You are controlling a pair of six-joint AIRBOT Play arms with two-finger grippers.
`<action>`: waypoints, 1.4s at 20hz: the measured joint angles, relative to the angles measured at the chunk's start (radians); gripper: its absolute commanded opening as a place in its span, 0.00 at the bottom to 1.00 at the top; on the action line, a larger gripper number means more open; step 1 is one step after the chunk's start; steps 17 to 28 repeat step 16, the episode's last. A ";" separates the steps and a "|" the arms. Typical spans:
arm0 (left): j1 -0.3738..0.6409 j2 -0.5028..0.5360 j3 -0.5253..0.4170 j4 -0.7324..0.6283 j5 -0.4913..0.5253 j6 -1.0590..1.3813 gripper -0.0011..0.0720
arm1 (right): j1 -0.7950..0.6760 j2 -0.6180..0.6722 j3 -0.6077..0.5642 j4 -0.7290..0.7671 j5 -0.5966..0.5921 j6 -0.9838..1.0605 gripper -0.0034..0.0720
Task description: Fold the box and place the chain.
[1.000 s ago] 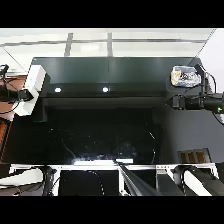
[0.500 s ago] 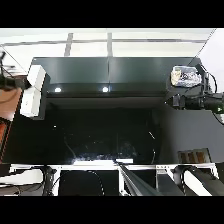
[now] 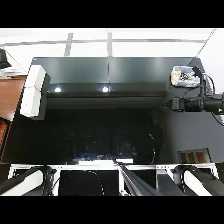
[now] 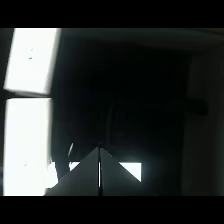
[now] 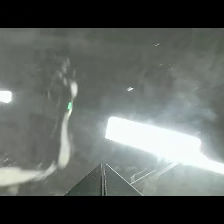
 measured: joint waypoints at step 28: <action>-0.354 0.541 -0.871 0.012 0.507 -0.056 0.04 | 0.000 0.000 0.000 -0.028 -0.137 0.000 0.06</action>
